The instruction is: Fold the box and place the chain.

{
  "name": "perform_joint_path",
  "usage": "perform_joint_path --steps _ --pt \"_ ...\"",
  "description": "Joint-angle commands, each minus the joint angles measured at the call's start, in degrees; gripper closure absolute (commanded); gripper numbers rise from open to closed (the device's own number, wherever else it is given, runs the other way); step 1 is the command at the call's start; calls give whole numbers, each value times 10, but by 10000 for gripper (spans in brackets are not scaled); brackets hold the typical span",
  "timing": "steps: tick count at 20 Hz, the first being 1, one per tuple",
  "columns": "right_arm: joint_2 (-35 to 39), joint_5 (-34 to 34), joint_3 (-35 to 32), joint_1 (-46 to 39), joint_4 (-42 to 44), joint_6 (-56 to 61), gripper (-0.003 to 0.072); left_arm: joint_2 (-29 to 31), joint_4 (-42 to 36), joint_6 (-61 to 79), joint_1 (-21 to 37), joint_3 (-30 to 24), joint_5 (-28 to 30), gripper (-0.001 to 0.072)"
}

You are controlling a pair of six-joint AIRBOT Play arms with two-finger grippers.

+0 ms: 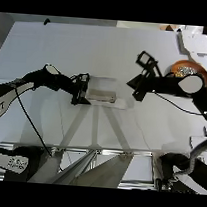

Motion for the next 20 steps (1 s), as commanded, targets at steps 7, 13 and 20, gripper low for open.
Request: perform_joint_path --steps 7,13,20 --pt "-15 49 -112 -165 -42 276 676 0 0 0 0 0 0 434" --pt "-115 61 -140 -143 98 252 678 0 0 0 0 0 0 434" --pt "-144 33 -140 -56 234 208 679 0 0 0 0 0 0 434"
